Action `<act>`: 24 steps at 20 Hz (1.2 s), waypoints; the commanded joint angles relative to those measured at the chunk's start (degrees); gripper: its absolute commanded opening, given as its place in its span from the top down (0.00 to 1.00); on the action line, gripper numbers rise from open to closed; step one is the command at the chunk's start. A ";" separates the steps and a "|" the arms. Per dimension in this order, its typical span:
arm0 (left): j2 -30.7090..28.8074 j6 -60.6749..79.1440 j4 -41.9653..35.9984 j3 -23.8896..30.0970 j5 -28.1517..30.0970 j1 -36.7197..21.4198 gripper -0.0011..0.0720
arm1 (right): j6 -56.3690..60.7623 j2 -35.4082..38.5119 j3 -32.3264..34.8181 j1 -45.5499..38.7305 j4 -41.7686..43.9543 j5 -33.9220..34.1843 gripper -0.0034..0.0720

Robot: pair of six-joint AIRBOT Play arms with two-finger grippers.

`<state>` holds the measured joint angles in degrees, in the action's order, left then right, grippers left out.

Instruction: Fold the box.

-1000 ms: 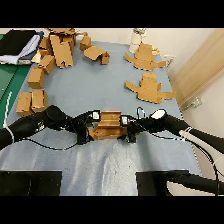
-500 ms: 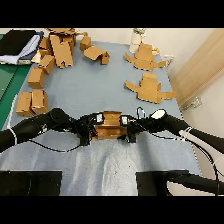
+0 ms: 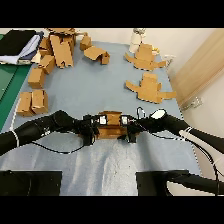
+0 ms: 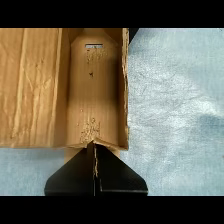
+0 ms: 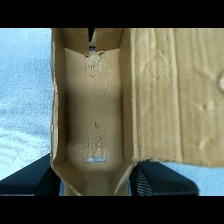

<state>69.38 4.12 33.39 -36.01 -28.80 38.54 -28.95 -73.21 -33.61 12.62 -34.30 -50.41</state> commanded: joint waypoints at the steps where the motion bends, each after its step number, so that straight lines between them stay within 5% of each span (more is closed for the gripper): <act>1: 0.57 0.66 0.00 -0.02 0.76 0.42 0.97 | 0.00 -0.04 0.00 -0.02 0.02 -0.07 0.21; 18: 2.05 0.55 -3.91 -0.31 1.77 0.42 0.97 | 0.02 -0.04 0.00 -0.02 0.00 -0.07 0.21; 19: 2.05 0.57 -3.91 -0.31 1.77 0.42 0.87 | 0.00 -0.04 0.00 -0.02 0.00 -0.07 0.21; 20: 2.05 0.52 -4.09 -0.31 1.81 0.42 0.43 | 0.02 -0.04 0.00 -0.02 0.00 -0.07 0.21; 21: 2.05 0.39 -4.70 -0.31 1.86 0.42 0.31 | 0.02 -0.04 0.00 -0.02 0.00 -0.07 0.21; 24: 2.05 0.39 -5.40 -0.31 1.84 0.42 0.31 | 0.00 -0.04 0.00 -0.02 0.00 -0.07 0.21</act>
<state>71.42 4.58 28.82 -36.25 -26.94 38.92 -28.95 -73.21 -33.61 12.58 -34.35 -50.48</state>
